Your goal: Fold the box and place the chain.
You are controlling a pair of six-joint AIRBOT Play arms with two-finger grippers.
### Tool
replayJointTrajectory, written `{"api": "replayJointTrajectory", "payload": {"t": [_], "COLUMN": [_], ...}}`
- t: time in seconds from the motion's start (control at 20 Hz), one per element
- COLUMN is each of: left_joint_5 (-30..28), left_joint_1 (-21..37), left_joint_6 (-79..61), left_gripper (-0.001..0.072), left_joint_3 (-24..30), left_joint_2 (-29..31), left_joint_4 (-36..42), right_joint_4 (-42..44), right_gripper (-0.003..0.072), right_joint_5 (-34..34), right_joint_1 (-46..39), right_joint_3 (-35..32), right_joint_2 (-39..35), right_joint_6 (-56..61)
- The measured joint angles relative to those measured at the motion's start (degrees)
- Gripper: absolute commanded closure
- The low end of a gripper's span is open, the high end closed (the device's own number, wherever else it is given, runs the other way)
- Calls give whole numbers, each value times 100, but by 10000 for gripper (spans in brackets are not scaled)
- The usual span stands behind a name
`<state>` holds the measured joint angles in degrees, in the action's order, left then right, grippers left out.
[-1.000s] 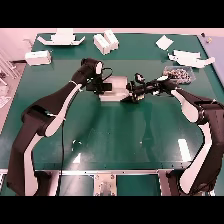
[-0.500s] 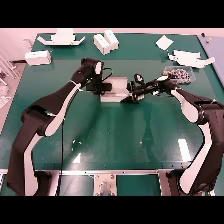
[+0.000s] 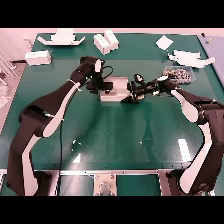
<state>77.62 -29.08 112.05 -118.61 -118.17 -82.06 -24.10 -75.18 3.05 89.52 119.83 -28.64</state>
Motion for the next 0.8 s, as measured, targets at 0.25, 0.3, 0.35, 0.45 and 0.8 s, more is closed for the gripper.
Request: {"api": "replayJointTrajectory", "payload": {"t": [0.25, 0.3, 0.35, 0.45, 0.8], "left_joint_5": [225, 284, 341, 584, 1257], "left_joint_1": [28, 26, 35, 85, 658], "left_joint_6": [-522, -662, -844, -1287, -2579], "left_gripper": [131, 131, 131, 132, 131], "left_joint_3": [31, 35, 39, 70, 328], "left_joint_2": [422, 514, 610, 780, 1226], "left_joint_4": [-31, -61, -118, -236, -332], "right_joint_4": [4, 4, 7, 7, 7], "right_gripper": [159, 159, 159, 159, 159], "right_joint_5": [-4, -4, -4, -7, -7], "right_joint_1": [0, 0, 0, 0, 0], "right_joint_3": [0, 0, 0, 0, 0], "right_joint_2": [0, 0, 0, 0, 0], "right_joint_6": [7, 7, 9, 9, 11]}}
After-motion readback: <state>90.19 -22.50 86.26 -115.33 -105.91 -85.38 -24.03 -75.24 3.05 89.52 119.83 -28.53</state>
